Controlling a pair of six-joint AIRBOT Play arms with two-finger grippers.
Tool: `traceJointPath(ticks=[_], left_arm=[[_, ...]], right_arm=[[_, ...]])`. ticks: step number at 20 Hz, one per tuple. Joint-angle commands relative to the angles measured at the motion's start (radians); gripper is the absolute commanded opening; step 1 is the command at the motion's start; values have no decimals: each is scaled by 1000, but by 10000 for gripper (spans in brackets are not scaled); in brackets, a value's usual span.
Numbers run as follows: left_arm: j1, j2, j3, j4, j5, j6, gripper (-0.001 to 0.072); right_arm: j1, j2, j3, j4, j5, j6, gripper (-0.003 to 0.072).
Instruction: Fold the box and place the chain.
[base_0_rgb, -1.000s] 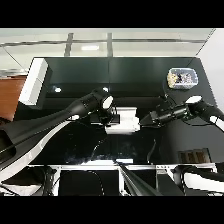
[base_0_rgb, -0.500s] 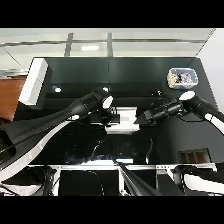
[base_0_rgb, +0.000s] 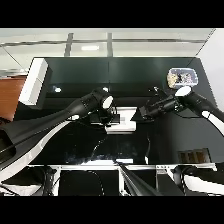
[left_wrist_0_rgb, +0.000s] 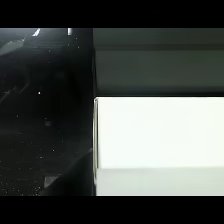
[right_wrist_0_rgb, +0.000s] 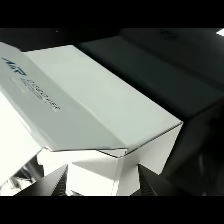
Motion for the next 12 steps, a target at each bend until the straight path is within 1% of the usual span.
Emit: traceJointPath(ticks=[1,7,8,9,12], left_arm=[[0,0,0,5,0,3,33],[0,0,0,5,0,3,33],[0,0,0,4,1,3,32],[0,0,0,4,0,3,33],[0,0,0,4,0,3,33]], right_arm=[[53,1,39,-135,-29,121,468],[185,1,90,-352,-56,327,466],[203,1,92,-384,-68,351,328],[216,0,92,-395,-81,364,295],[262,0,92,-432,-127,449,295]])
